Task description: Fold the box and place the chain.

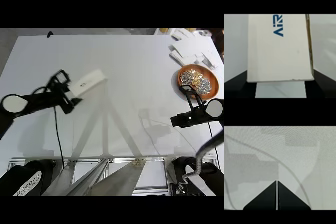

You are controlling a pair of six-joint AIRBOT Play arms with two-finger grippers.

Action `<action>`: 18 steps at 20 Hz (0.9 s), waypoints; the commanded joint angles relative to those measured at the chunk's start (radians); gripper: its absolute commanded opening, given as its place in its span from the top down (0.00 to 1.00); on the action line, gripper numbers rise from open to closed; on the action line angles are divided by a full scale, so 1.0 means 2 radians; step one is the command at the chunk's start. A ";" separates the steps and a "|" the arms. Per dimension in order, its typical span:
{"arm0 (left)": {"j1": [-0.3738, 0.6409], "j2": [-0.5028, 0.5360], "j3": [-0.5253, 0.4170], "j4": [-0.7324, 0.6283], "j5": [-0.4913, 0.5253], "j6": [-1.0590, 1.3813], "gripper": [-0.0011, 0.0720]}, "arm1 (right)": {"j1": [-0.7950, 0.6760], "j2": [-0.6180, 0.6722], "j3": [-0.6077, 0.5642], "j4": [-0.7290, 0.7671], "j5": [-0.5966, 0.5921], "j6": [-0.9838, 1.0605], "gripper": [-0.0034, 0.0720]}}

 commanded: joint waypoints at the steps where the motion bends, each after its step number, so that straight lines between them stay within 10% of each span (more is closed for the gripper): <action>1: 0.126 0.015 0.000 0.062 -0.003 -0.133 0.77 | 0.000 0.000 0.000 0.000 0.000 0.000 0.93; 8: 0.260 -0.025 -0.001 0.127 -0.055 -0.222 0.76 | 0.000 0.000 0.000 0.000 0.000 0.000 0.93; 14: 0.264 -0.092 -0.001 0.164 -0.085 -0.274 0.49 | 0.000 0.000 0.000 0.000 0.000 0.000 0.93; 16: 0.263 -0.104 -0.001 0.163 -0.097 -0.283 0.13 | 0.000 0.000 0.000 0.000 0.000 0.000 0.93; 18: 0.263 -0.106 -0.001 0.163 -0.098 -0.295 0.03 | 0.000 0.000 0.000 0.000 0.000 0.000 0.93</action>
